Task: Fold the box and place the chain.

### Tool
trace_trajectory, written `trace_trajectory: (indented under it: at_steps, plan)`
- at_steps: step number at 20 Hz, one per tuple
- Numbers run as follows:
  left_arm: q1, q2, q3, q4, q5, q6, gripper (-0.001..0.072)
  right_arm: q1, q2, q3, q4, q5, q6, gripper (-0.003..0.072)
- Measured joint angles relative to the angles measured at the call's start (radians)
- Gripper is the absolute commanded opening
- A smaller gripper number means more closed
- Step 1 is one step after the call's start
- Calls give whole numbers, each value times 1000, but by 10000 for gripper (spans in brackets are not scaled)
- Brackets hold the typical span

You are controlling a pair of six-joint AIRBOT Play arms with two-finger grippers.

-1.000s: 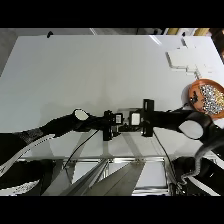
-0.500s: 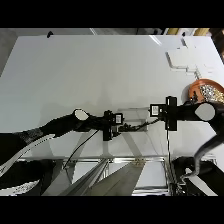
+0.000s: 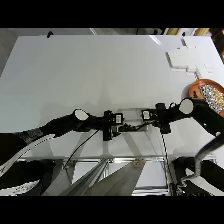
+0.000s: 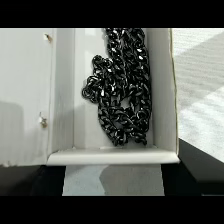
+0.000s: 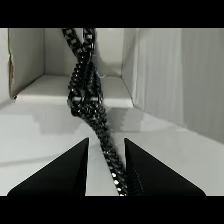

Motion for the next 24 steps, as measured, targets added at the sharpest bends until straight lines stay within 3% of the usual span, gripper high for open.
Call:
trace_trajectory:
  at_steps: [2,4,8,12,14,18,24]
  plan:
    - [0,0,0,0,0,0,204,6,-12,0,8,-11,-5,150]
    - [0,0,0,0,0,0,204,10,-16,0,10,-17,-5,16]
    - [0,0,0,0,0,0,204,12,37,0,-38,23,69,16]
    - [0,0,0,0,0,0,204,12,174,0,-65,115,171,17]
    - [0,0,0,0,0,0,204,12,244,0,3,159,200,17]
    - [0,0,0,0,0,0,204,24,320,0,295,192,226,17]
    - [0,0,0,0,0,0,204,192,317,0,488,38,242,18]
